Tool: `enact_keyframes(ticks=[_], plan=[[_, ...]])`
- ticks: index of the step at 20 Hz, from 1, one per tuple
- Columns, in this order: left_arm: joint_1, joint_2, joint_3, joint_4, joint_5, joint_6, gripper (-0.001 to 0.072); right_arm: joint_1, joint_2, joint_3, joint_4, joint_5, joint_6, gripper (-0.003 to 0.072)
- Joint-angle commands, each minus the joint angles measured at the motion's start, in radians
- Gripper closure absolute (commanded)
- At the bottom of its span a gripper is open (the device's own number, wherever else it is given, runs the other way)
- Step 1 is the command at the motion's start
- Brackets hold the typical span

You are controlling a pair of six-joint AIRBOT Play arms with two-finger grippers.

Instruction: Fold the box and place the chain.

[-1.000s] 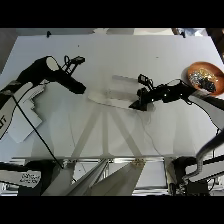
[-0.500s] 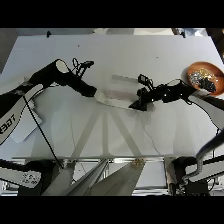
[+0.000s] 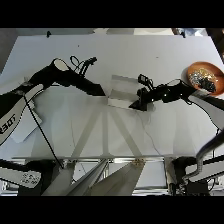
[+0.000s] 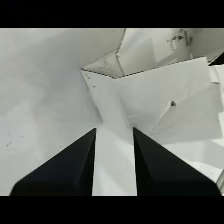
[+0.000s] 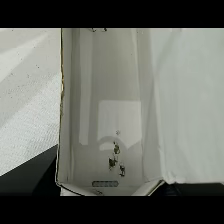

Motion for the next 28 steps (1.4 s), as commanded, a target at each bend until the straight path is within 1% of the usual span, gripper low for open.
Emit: enact_keyframes(ticks=[1,2,4,6,7,9,10,11,14,17,20,22,25,28], plan=[[-0.001,-0.004,0.000,-0.042,-0.011,0.037,0.0423,-0.001,0.001,0.001,0.000,0.000,0.000,0.0287],[-0.003,-0.009,0.000,-0.044,-0.010,0.048,0.0407,-0.001,0.001,0.001,0.000,0.000,0.000,0.0287],[-0.013,-0.024,0.000,-0.048,-0.011,0.078,0.0280,-0.001,0.001,0.001,0.000,0.000,0.000,0.0287],[-0.027,-0.042,0.000,-0.068,-0.013,0.131,0.0238,-0.001,0.001,0.001,0.000,0.000,0.000,0.0287],[-0.032,-0.050,0.000,-0.094,-0.012,0.148,0.0203,-0.001,0.001,0.001,0.000,0.000,0.000,0.0287],[-0.040,-0.064,0.000,-0.143,0.008,0.147,0.0110,-0.001,0.001,0.001,0.000,0.000,0.000,0.0287],[-0.045,-0.071,0.000,-0.154,0.023,0.147,0.0103,-0.001,0.001,0.001,0.000,0.000,0.000,0.0287],[-0.049,-0.077,0.000,-0.155,0.029,0.147,0.0075,-0.001,0.001,0.001,0.000,0.000,0.000,0.0287],[-0.058,-0.088,0.000,-0.157,0.035,0.143,0.0070,-0.001,0.001,0.001,0.000,0.000,0.000,0.0287],[-0.063,-0.088,0.000,-0.164,0.084,0.137,0.0070,-0.001,0.001,0.001,0.000,0.000,0.000,0.0287],[-0.063,-0.088,0.000,-0.163,0.108,0.079,0.0071,-0.001,0.001,0.001,0.000,0.000,0.000,0.0287],[-0.063,-0.088,0.000,-0.142,0.121,0.052,0.0075,-0.001,0.001,0.001,0.000,0.000,0.000,0.0287],[-0.063,-0.088,0.000,-0.045,0.153,-0.018,0.0077,-0.001,0.001,0.001,0.000,0.000,0.000,0.0287],[-0.064,-0.088,0.000,-0.028,0.179,-0.050,0.0078,-0.001,0.001,0.001,0.000,0.000,0.000,0.0287]])
